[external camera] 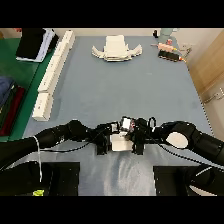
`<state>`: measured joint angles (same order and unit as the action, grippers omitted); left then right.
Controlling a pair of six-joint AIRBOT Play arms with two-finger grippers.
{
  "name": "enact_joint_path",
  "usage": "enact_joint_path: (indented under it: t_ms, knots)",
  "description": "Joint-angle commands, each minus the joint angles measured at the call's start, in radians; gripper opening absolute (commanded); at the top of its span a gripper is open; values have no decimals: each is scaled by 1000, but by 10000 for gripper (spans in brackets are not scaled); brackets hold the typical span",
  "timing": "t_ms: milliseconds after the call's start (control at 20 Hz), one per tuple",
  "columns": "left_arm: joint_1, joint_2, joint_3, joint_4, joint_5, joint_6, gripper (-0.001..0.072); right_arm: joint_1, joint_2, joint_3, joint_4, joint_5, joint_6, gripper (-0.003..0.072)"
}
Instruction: Fold the box.
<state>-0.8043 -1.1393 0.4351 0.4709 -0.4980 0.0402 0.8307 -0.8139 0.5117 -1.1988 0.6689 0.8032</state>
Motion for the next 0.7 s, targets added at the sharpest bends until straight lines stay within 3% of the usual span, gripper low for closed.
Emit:
enact_joint_path:
  t_ms: [0, 450, 550, 650]
  knots:
    - [0, 0, 1, 0, 0, 0, 421, 5, 3, -26, -9, -8, -4, 41]
    - [0, 0, 1, 0, 0, 0, 421, 32, 16, -42, -21, -23, -27, 63]
    - [0, 0, 1, 0, 0, 0, 421, 32, 40, -35, -21, -23, -38, 260]
    - [0, 0, 1, 0, 0, 0, 421, 32, 82, -35, -21, -23, -58, 345]
